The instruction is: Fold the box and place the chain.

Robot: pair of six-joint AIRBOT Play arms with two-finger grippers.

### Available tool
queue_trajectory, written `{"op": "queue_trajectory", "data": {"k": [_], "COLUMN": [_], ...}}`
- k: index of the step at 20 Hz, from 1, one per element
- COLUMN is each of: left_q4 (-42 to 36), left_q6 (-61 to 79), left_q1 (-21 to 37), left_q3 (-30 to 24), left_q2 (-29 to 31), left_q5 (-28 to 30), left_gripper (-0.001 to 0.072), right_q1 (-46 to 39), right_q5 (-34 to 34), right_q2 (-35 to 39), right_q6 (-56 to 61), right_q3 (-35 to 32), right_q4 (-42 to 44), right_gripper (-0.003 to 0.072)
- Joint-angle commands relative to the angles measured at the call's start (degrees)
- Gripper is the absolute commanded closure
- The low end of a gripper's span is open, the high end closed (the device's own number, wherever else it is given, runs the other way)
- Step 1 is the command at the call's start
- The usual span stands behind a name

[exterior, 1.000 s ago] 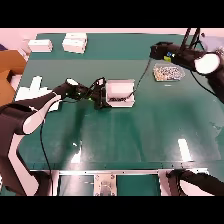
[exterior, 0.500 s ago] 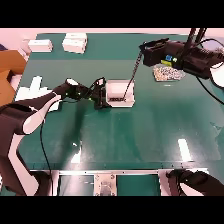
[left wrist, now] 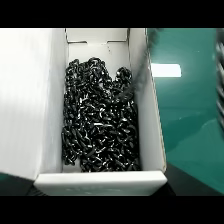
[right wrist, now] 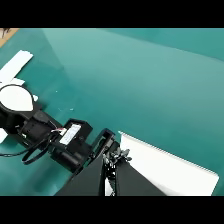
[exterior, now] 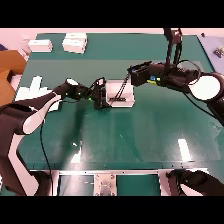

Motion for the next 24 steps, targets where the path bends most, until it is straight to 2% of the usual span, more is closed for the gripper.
{"op": "queue_trajectory", "data": {"k": [1,5,8,14,22,24], "left_q4": [0.0,0.0,0.0,0.0,0.0,0.0], "left_q6": [0.0,0.0,0.0,0.0,0.0,0.0], "left_q1": [0.0,0.0,0.0,0.0,0.0,0.0], "left_q3": [0.0,0.0,0.0,0.0,0.0,0.0], "left_q2": [0.0,0.0,0.0,0.0,0.0,0.0], "left_q5": [0.0,0.0,0.0,0.0,0.0,0.0], "left_gripper": [0.0184,0.0184,0.0185,0.0184,0.0184,0.0184], "right_q1": [0.2,0.2,0.2,0.1,0.0,0.0], "right_q5": [-2.2,-3.6,-8.2,-8.4,-9.1,-11.9], "right_q2": [-0.9,-3.7,-4.0,-4.0,-5.2,-5.9], "right_q6": [0.2,0.2,0.1,-0.5,-0.5,-0.5], "right_q3": [-2.2,-2.2,-1.7,1.0,1.1,1.1], "right_q4": [0.0,0.0,0.0,-1.0,-2.8,-2.8], "right_gripper": [0.0679,0.0679,0.0679,0.0679,0.0679,0.0679]}}
